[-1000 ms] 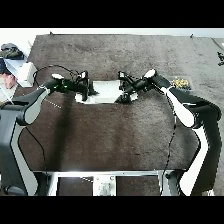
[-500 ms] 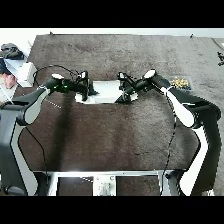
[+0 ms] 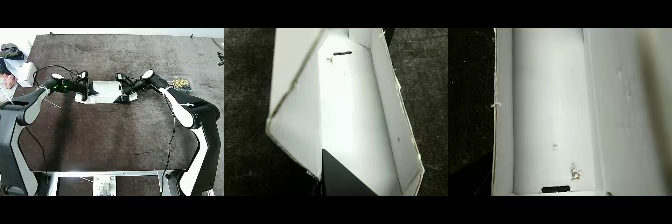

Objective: Fold the box and place the chain.

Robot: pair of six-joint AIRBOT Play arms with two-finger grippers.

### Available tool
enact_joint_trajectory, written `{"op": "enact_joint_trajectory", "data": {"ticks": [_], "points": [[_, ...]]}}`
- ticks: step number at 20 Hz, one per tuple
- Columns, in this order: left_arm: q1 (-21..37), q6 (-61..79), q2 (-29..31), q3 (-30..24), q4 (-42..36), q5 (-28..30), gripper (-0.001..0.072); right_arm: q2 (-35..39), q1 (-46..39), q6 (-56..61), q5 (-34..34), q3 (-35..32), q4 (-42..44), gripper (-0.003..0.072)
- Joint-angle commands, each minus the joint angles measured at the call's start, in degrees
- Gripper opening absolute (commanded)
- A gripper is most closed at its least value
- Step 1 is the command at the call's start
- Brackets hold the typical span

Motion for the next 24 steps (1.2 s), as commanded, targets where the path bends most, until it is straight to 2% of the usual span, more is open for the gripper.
{"op": "enact_joint_trajectory", "data": {"ticks": [1, 24], "points": [[0.0, 0.0, 0.0, 0.0, 0.0, 0.0, 0.0013, 0.0, 0.0, 0.1, -0.3, 0.0, -1.2, 0.0535], [0.0, 0.0, 0.0, 0.0, 0.0, 0.0, 0.0013, 0.0, 0.0, 0.0, -0.3, 0.0, -2.5, 0.0536]]}}
